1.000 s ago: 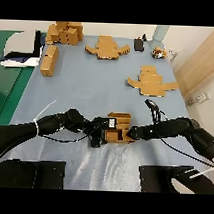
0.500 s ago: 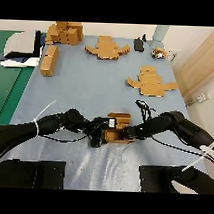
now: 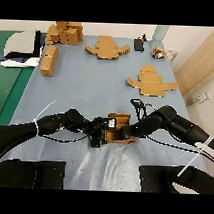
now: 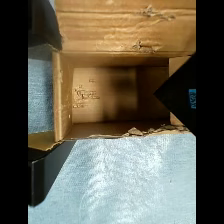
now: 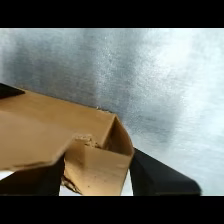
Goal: Fold the box.
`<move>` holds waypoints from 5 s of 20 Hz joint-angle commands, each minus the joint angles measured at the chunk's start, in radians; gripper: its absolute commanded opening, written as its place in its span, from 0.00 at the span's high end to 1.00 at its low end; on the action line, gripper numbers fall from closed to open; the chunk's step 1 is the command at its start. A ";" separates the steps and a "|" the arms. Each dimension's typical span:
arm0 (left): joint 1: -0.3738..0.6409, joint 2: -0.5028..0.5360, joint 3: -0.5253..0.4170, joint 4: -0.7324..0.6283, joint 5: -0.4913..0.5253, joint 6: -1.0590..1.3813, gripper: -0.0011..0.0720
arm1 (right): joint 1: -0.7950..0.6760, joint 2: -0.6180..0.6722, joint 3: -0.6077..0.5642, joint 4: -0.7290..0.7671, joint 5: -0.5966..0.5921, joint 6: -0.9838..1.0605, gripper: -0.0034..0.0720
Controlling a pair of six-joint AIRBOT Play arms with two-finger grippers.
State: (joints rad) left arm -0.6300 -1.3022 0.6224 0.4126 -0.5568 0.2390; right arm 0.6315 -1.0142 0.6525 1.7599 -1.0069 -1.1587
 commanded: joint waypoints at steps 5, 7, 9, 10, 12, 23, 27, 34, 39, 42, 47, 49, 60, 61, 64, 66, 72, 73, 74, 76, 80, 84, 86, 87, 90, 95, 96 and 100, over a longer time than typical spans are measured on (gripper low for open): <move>0.000 -0.001 0.000 0.000 0.000 -0.001 0.35 | 0.005 -0.001 0.006 -0.005 -0.016 -0.012 0.07; 0.000 -0.001 0.000 0.000 0.000 -0.001 0.35 | 0.005 0.000 0.010 0.002 -0.031 -0.013 0.07; 0.000 -0.001 0.000 0.000 0.000 -0.001 0.35 | 0.005 0.006 0.018 0.007 -0.048 -0.013 0.07; 0.000 -0.001 0.000 0.000 0.000 -0.001 0.35 | 0.005 0.014 0.023 0.006 -0.050 -0.013 0.07; 0.000 -0.001 0.000 0.000 0.000 -0.001 0.35 | 0.004 0.033 0.033 0.003 -0.057 -0.012 0.07; 0.000 -0.001 0.000 0.000 0.000 -0.001 0.35 | 0.003 0.164 0.046 -0.177 -0.182 0.087 0.10; 0.000 -0.001 0.000 0.000 0.000 -0.001 0.35 | -0.010 0.166 0.045 -0.181 -0.198 0.073 0.29; 0.000 -0.001 0.000 0.000 0.000 -0.001 0.35 | -0.167 0.167 -0.050 0.114 -0.110 -0.118 0.38; 0.000 -0.001 0.000 0.000 0.000 -0.001 0.35 | -0.192 0.167 -0.100 0.217 -0.053 -0.185 0.39; 0.000 -0.001 0.000 0.000 0.000 -0.001 0.35 | -0.192 0.164 -0.100 0.233 -0.013 -0.197 0.51; 0.000 -0.001 0.000 0.000 0.000 -0.002 0.35 | -0.188 0.106 -0.099 0.233 -0.010 -0.204 0.56; 0.000 -0.001 0.000 0.000 0.000 -0.001 0.35 | -0.178 0.093 -0.099 0.218 0.004 -0.203 0.56; 0.000 -0.001 0.000 0.000 0.000 -0.001 0.35 | -0.061 0.047 -0.023 0.040 0.000 0.004 0.56; 0.000 -0.001 0.000 0.000 0.000 -0.001 0.35 | -0.030 0.025 -0.005 -0.016 -0.027 0.051 0.56; 0.000 -0.001 0.000 0.000 0.000 -0.001 0.35 | 0.042 -0.037 0.049 -0.131 -0.111 0.152 0.56; 0.000 -0.001 0.000 0.000 0.000 -0.001 0.35 | 0.072 -0.072 0.085 -0.134 -0.121 0.158 0.56; 0.000 -0.001 0.000 0.000 0.000 -0.002 0.35 | 0.100 -0.134 0.134 -0.204 -0.190 0.253 0.56; 0.000 -0.001 0.000 0.000 0.000 -0.001 0.35 | 0.100 -0.134 0.134 -0.204 -0.190 0.261 0.56; 0.000 -0.001 0.000 0.000 0.000 -0.001 0.35 | 0.100 -0.136 0.134 -0.204 -0.190 0.262 0.56; 0.000 -0.001 0.000 0.000 0.000 -0.001 0.35 | 0.110 -0.146 0.134 -0.204 -0.188 0.270 0.56; 0.000 -0.001 0.000 0.000 0.000 -0.001 0.35 | 0.146 -0.192 0.135 -0.207 -0.179 0.301 0.56; 0.000 -0.001 0.000 -0.001 0.000 -0.001 0.35 | 0.150 -0.214 0.136 -0.217 -0.164 0.332 0.70; 0.000 -0.001 0.000 0.000 0.000 -0.001 0.35 | 0.150 -0.214 0.136 -0.222 -0.142 0.329 0.90; 0.000 -0.001 0.000 0.000 0.000 -0.001 0.35 | 0.150 -0.214 0.136 -0.224 -0.134 0.329 0.95; 0.000 -0.001 0.000 0.000 0.000 -0.001 0.35 | 0.150 -0.214 0.136 -0.227 -0.108 0.327 0.95; 0.000 -0.001 0.000 0.000 0.000 -0.001 0.35 | 0.150 -0.214 0.136 -0.226 -0.097 0.323 0.48; 0.000 -0.001 0.000 0.000 0.000 -0.001 0.35 | 0.150 -0.214 0.136 -0.226 -0.097 0.323 0.48; 0.000 -0.001 0.000 0.000 0.000 -0.001 0.35 | 0.150 -0.214 0.136 -0.226 -0.097 0.323 0.52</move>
State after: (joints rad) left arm -0.6300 -1.3022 0.6224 0.4129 -0.5568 0.2390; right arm 0.7807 -1.2278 0.7876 1.5326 -1.1065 -0.8375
